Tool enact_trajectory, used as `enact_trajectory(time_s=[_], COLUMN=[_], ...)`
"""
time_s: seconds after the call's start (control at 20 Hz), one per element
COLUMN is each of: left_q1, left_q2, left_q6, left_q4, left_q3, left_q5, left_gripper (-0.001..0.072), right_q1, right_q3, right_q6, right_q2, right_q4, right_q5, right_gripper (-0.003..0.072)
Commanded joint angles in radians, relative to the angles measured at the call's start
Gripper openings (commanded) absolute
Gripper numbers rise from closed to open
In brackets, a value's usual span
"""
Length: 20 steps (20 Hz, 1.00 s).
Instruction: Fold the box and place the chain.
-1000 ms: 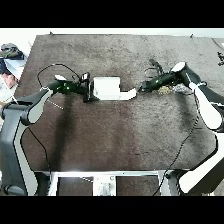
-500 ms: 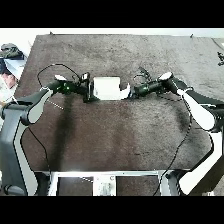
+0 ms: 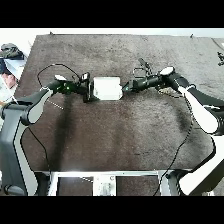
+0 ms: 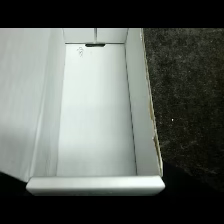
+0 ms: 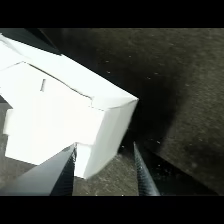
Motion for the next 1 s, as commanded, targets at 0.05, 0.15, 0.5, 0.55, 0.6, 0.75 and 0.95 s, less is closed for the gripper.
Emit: enact_trajectory(time_s=[0.05, 0.15, 0.5, 0.55, 0.6, 0.75, 0.95], left_q1=[0.0, 0.0, 0.0, 0.0, 0.0, 0.0, 0.0], left_q2=[-0.001, -0.001, -0.001, -0.001, -0.001, -0.001, -0.001], left_q6=[0.0, 0.0, 0.0, 0.0, 0.0, 0.0, 0.0], left_q4=[0.0, 0.0, 0.0, 0.0, 0.0, 0.0, 0.0], left_q3=[0.0, 0.0, 0.0, 0.0, 0.0, 0.0, 0.0], left_q5=[0.0, 0.0, 0.0, 0.0, 0.0, 0.0, 0.0], left_gripper=[0.0419, 0.0419, 0.0419, 0.0419, 0.0419, 0.0419, 0.0419], right_q1=[0.047, 0.066, 0.109, 0.12, 0.13, 0.164, 0.198], right_q3=[0.006, 0.016, 0.09, 0.093, 0.093, 0.093, 0.093], right_q6=[0.008, 0.031, 0.205, 0.207, 0.207, 0.246, 0.353], right_q2=[0.001, 0.0, -0.001, -0.001, -0.001, -0.001, -0.001], right_q4=[0.007, 0.003, -0.217, -0.223, -0.224, -0.278, -0.415], right_q5=[-0.002, -0.007, -0.013, -0.021, -0.025, -0.073, -0.121], right_gripper=[0.0415, 0.0415, 0.0415, 0.0415, 0.0414, 0.0415, 0.0415])
